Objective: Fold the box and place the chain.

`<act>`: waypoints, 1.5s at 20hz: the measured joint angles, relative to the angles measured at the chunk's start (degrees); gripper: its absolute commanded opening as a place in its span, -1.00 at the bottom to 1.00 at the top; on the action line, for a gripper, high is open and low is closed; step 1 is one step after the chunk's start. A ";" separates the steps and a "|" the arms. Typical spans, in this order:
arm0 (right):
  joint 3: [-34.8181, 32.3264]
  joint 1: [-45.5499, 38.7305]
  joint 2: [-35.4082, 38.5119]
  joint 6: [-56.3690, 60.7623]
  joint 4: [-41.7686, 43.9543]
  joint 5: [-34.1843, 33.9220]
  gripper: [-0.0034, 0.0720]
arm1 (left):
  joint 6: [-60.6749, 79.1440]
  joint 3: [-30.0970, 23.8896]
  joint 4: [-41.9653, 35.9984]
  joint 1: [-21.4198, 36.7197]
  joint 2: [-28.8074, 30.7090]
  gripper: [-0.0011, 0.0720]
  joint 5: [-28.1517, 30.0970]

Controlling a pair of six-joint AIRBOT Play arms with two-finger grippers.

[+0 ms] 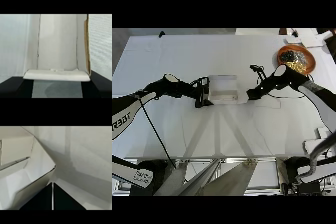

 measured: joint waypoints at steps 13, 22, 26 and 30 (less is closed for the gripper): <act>0.00 0.50 -0.74 -5.09 10.16 2.71 -0.89 | 0.00 0.00 0.00 -0.02 0.00 0.11 0.00; 0.00 0.44 2.16 -6.58 10.03 2.58 -0.74 | 0.00 0.00 0.00 -0.02 0.00 0.11 0.00; 0.00 0.52 2.95 -7.98 10.32 2.40 -0.44 | 0.00 0.00 0.00 0.00 0.00 0.11 0.00; 0.00 0.70 3.50 -9.03 11.17 2.12 -0.45 | 0.00 0.00 0.00 -0.02 0.00 0.11 0.00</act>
